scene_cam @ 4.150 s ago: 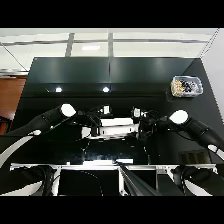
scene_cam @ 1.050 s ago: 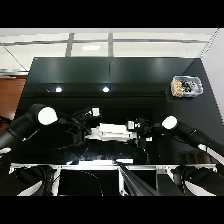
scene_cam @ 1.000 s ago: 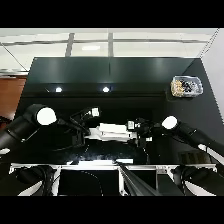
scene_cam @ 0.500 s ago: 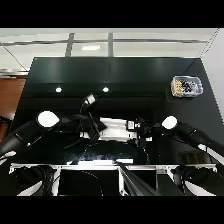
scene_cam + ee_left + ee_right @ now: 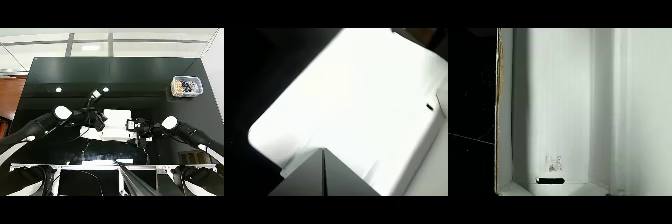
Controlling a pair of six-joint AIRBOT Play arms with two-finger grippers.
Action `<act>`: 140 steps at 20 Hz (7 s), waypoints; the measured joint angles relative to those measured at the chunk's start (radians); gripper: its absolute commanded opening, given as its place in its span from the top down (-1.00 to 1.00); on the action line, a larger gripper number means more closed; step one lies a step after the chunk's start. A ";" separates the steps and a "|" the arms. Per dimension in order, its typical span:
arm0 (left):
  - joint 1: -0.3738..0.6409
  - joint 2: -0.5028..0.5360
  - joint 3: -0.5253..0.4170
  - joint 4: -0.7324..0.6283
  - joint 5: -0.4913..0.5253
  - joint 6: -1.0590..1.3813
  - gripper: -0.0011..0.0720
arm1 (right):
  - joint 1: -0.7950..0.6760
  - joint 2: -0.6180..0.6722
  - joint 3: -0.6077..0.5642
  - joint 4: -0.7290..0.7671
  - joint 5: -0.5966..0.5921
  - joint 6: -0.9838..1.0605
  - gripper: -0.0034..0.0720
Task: Fold the box and place the chain.
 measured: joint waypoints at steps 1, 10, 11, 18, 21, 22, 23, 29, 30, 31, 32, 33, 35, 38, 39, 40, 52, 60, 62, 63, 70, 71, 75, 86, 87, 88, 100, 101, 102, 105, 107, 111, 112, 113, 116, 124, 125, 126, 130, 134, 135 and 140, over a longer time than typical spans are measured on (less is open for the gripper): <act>0.000 -0.013 0.010 0.031 -0.027 0.001 0.89 | 0.000 0.000 0.000 0.000 0.000 0.000 0.37; 0.045 0.063 0.088 0.219 -0.203 -0.028 0.89 | 0.000 0.000 0.000 0.001 -0.004 0.001 0.38; 0.067 0.095 0.088 0.241 -0.219 -0.043 0.88 | 0.000 0.000 0.000 0.001 -0.005 0.001 0.38; 0.244 0.206 0.023 0.285 -0.555 -0.035 -0.99 | 0.000 0.000 0.000 0.001 -0.003 0.000 0.37; 0.235 0.214 -0.021 0.286 -0.529 0.093 -0.98 | 0.000 0.000 0.000 0.000 -0.002 0.000 0.37; 0.221 0.213 -0.035 0.287 -0.486 0.142 -0.98 | 0.000 0.000 0.000 0.000 -0.002 0.000 0.37; 0.205 0.209 -0.045 0.286 -0.449 0.183 -0.97 | 0.000 0.000 0.000 0.000 -0.002 0.000 0.37; 0.084 0.160 -0.070 0.282 -0.305 0.386 -0.91 | 0.000 0.000 0.000 0.000 -0.002 -0.001 0.37; 0.068 0.149 -0.071 0.283 -0.290 0.403 -0.76 | 0.000 0.000 0.000 0.000 -0.003 -0.001 0.37; 0.055 0.139 -0.072 0.282 -0.281 0.413 -0.14 | 0.000 0.000 0.000 0.000 -0.003 -0.001 0.37; 0.043 0.131 -0.073 0.282 -0.273 0.423 0.38 | 0.000 0.000 0.000 0.000 -0.003 -0.001 0.37; 0.034 0.126 -0.073 0.283 -0.265 0.431 0.42 | 0.000 0.000 0.000 0.000 -0.003 -0.001 0.37; 0.022 0.118 -0.074 0.282 -0.256 0.438 0.55 | 0.000 0.000 0.000 0.000 -0.003 -0.001 0.37; 0.013 0.114 -0.074 0.274 -0.240 0.444 0.55 | 0.000 0.000 0.000 0.001 -0.005 0.000 0.37; 0.012 0.112 -0.074 0.262 -0.237 0.445 0.55 | 0.000 0.000 0.000 0.001 -0.006 0.000 0.38; 0.011 0.112 -0.074 0.243 -0.236 0.446 0.55 | 0.000 0.000 0.000 0.001 -0.006 0.000 0.37; -0.027 0.072 -0.074 0.079 -0.142 0.479 0.12 | 0.000 0.000 0.000 0.001 -0.006 0.000 0.37; -0.037 0.066 -0.074 0.077 -0.124 0.481 0.50 | 0.000 0.000 0.000 0.001 -0.006 0.000 0.37; -0.038 0.067 -0.074 0.081 -0.116 0.479 0.88 | 0.000 0.000 0.000 0.001 -0.006 0.000 0.37; -0.038 0.070 -0.074 0.087 -0.118 0.477 0.88 | 0.000 0.000 0.000 0.001 -0.006 0.000 0.37; 0.011 0.227 -0.074 0.372 -0.158 0.167 0.89 | 0.000 0.000 0.000 0.000 -0.005 -0.002 0.37; 0.039 0.267 -0.074 0.413 -0.179 0.117 0.89 | 0.000 0.000 0.000 0.001 -0.005 -0.002 0.37; 0.222 0.388 -0.074 0.488 -0.257 -0.152 0.88 | 0.000 0.000 0.000 0.000 -0.005 -0.001 0.37; 0.636 0.209 -0.100 0.438 -0.488 -0.920 0.89 | 0.000 0.000 0.000 0.000 -0.005 0.000 0.37; 0.641 0.177 -0.100 0.399 -0.501 -0.921 0.89 | 0.000 0.000 0.000 0.001 -0.005 0.000 0.37; 0.642 0.147 -0.101 0.361 -0.517 -0.915 0.89 | 0.000 0.000 0.000 0.001 -0.005 0.000 0.37; 0.428 0.005 -0.150 0.057 -0.481 -0.732 0.88 | 0.000 0.000 0.000 0.001 -0.005 0.000 0.37; 0.421 0.005 -0.151 0.029 -0.476 -0.698 0.88 | 0.000 0.000 0.000 0.001 -0.005 0.000 0.37; 0.417 0.003 -0.152 0.009 -0.474 -0.666 0.88 | 0.000 0.000 0.000 0.001 -0.005 0.000 0.37; 0.409 0.003 -0.154 -0.045 -0.474 -0.585 0.88 | 0.000 0.000 0.000 0.001 -0.005 0.000 0.37; 0.409 0.003 -0.154 -0.058 -0.475 -0.558 0.89 | 0.000 0.000 0.000 0.001 -0.005 0.000 0.37; 0.449 0.005 -0.154 -0.026 -0.484 -0.539 0.89 | 0.000 0.000 0.000 0.001 -0.005 0.000 0.37; 0.468 0.006 -0.154 -0.008 -0.486 -0.547 0.89 | 0.000 0.000 0.000 0.001 -0.005 0.000 0.37; 0.484 0.006 -0.154 0.016 -0.484 -0.560 0.89 | 0.000 0.000 0.000 0.001 -0.005 0.000 0.37; 0.513 0.007 -0.154 0.101 -0.472 -0.611 0.89 | 0.000 0.000 0.000 0.001 -0.005 0.000 0.37; 0.445 0.007 -0.165 0.183 -0.442 -0.665 0.89 | 0.000 0.000 0.000 0.001 -0.005 0.000 0.37; 0.432 0.007 -0.171 0.175 -0.433 -0.666 0.89 | 0.000 0.000 0.000 0.001 -0.005 0.000 0.37; 0.421 0.007 -0.177 0.166 -0.423 -0.666 0.89 | 0.000 0.000 0.000 0.001 -0.005 0.000 0.37; 0.398 0.006 -0.194 0.113 -0.398 -0.611 0.89 | 0.000 0.000 0.000 0.000 -0.005 0.000 0.38; 0.392 0.006 -0.200 0.058 -0.383 -0.543 0.89 | 0.000 0.000 0.000 0.001 -0.006 0.000 0.37; 0.391 0.006 -0.200 0.050 -0.383 -0.530 0.89 | 0.000 0.000 0.000 0.000 -0.005 0.000 0.37; 0.390 0.006 -0.200 -0.051 -0.420 -0.414 0.87 | 0.000 0.000 0.000 0.000 -0.005 0.000 0.37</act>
